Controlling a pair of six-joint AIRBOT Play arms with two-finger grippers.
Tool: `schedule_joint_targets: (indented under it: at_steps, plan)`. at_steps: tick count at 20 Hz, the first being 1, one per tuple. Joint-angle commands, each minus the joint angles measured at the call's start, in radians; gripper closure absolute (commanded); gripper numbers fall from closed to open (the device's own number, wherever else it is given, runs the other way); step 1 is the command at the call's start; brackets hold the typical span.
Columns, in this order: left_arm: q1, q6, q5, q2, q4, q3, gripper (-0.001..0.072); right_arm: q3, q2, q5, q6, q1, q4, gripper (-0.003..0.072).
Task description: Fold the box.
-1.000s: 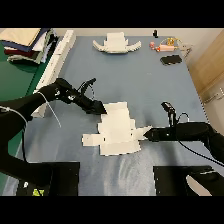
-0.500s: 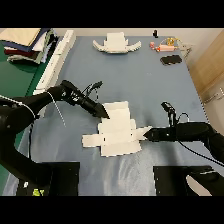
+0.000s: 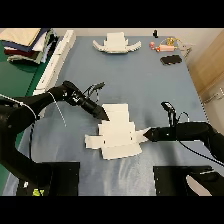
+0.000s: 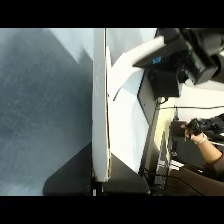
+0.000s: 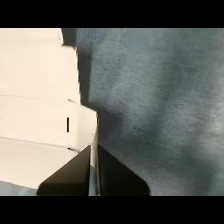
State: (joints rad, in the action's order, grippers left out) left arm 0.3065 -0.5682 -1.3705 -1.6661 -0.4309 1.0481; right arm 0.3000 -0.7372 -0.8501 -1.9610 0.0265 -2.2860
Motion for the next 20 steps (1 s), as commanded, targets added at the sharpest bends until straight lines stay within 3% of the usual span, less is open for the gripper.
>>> schedule_joint_targets:
  at_steps: [1,5,9,12,16,18,20]
  plan:
    - [-0.002,0.081,-0.018,0.0,0.026,0.01,0.0699,0.029,0.001,0.014,0.0,0.0,0.111,0.0397]
    - [0.018,0.274,0.022,0.064,0.021,0.018,0.0705,0.139,0.001,0.016,0.206,-0.011,0.336,0.0391]
    - [0.077,0.405,0.186,0.208,0.013,-0.054,0.0704,0.245,0.0,0.031,0.413,-0.017,0.554,0.0391]
    - [0.131,0.483,0.283,0.323,0.011,-0.115,0.0705,0.289,0.001,0.05,0.476,-0.017,0.595,0.0391]
    - [0.212,0.612,0.521,0.501,0.011,-0.235,0.0705,0.295,-0.001,0.066,0.531,-0.017,0.595,0.0391]
    - [0.268,0.703,0.697,0.586,0.012,-0.328,0.0705,0.294,-0.008,0.065,0.55,-0.017,0.588,0.0391]
    - [0.321,0.758,0.808,0.636,0.012,-0.413,0.0705,0.294,-0.017,0.068,0.55,-0.016,0.559,0.0391]
